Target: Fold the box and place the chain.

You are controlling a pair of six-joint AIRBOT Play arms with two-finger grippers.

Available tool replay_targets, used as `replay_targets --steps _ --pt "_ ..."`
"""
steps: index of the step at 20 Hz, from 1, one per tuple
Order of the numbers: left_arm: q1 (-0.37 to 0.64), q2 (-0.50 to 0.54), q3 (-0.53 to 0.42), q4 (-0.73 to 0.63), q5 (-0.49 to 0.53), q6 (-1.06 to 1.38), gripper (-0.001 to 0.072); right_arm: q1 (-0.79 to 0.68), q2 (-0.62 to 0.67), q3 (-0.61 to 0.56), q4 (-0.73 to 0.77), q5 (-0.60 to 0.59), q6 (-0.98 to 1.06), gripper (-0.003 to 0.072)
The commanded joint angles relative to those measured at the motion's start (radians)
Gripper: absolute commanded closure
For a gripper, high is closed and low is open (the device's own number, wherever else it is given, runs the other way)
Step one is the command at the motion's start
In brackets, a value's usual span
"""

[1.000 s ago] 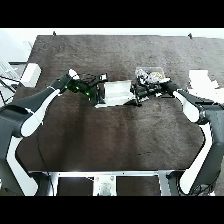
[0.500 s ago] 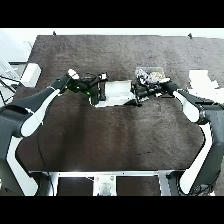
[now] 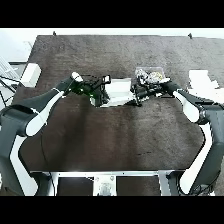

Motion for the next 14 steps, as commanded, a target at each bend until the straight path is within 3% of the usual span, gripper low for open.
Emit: replay_targets --steps 1,3,4,12,14 --pt "-0.003 -0.004 0.000 -0.006 0.046 0.003 0.0369 0.001 0.000 0.000 0.003 0.000 0.001 0.0104" --pt "-0.003 -0.004 0.000 -0.010 0.076 0.004 0.0135 0.001 0.000 0.000 0.003 0.000 0.001 0.0104" --pt "-0.003 -0.004 0.000 -0.010 0.091 0.005 0.0095 0.001 0.000 0.000 0.003 0.000 0.001 0.0104" --pt "-0.003 -0.004 0.000 -0.011 0.141 0.084 0.0094 0.001 0.000 0.000 0.003 0.000 0.001 0.0104" --pt "-0.003 -0.004 0.000 -0.011 0.122 0.082 0.0122 0.001 0.000 0.000 0.003 0.000 0.001 0.0104"
